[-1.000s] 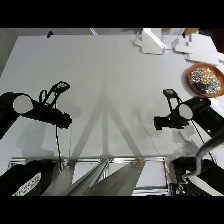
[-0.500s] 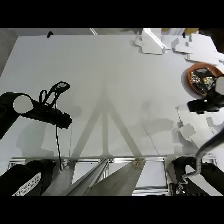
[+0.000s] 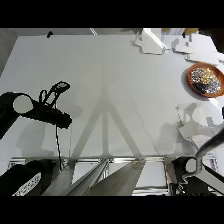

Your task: Fold the box and place the chain.

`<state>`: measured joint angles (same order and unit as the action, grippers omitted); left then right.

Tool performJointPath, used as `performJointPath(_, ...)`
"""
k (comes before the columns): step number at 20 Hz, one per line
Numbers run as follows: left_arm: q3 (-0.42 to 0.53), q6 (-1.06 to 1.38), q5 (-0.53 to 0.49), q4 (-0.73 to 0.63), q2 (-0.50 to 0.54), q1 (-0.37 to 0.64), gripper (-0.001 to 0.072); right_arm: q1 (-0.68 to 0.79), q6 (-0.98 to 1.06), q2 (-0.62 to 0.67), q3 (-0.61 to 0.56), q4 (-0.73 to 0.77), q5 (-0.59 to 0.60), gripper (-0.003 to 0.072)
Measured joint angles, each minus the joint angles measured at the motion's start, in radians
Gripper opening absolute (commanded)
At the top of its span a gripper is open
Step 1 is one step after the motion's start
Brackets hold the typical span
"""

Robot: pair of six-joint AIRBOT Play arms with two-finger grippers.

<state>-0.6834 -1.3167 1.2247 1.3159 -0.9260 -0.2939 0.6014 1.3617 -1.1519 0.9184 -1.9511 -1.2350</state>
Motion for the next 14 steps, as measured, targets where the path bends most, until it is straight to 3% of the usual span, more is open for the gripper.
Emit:
performJointPath(3, 0.0, 0.0, 0.0, 0.0, 0.0, 0.0, 0.0272, 0.03, -0.035, -0.076, 0.0, -0.029, 0.02, 0.064)
performJointPath(5, 0.0, 0.0, 0.0, 0.0, 0.0, 0.0, 0.0272, 0.039, -0.047, -0.122, 0.0, -0.05, 0.032, 0.0514)
performJointPath(6, 0.0, 0.0, 0.0, 0.0, 0.0, 0.0, 0.0272, 0.041, -0.05, -0.144, 0.0, -0.056, 0.038, 0.05)
performJointPath(8, 0.0, 0.0, 0.0, 0.0, 0.0, 0.0, 0.0272, 0.045, -0.053, -0.183, 0.0, -0.066, 0.045, 0.0335)
performJointPath(10, 0.0, 0.0, 0.0, 0.0, 0.0, 0.0, 0.0272, 0.046, -0.053, -0.209, 0.0, -0.068, 0.044, 0.0122)
performJointPath(12, 0.0, 0.0, 0.0, 0.0, 0.0, 0.0, 0.0272, 0.038, -0.053, -0.219, 0.0, -0.066, 0.031, 0.0019)
performJointPath(14, 0.0, 0.0, 0.0, 0.0, 0.0, 0.0, 0.0272, 0.011, -0.048, -0.212, 0.0, -0.061, 0.013, 0.0018)
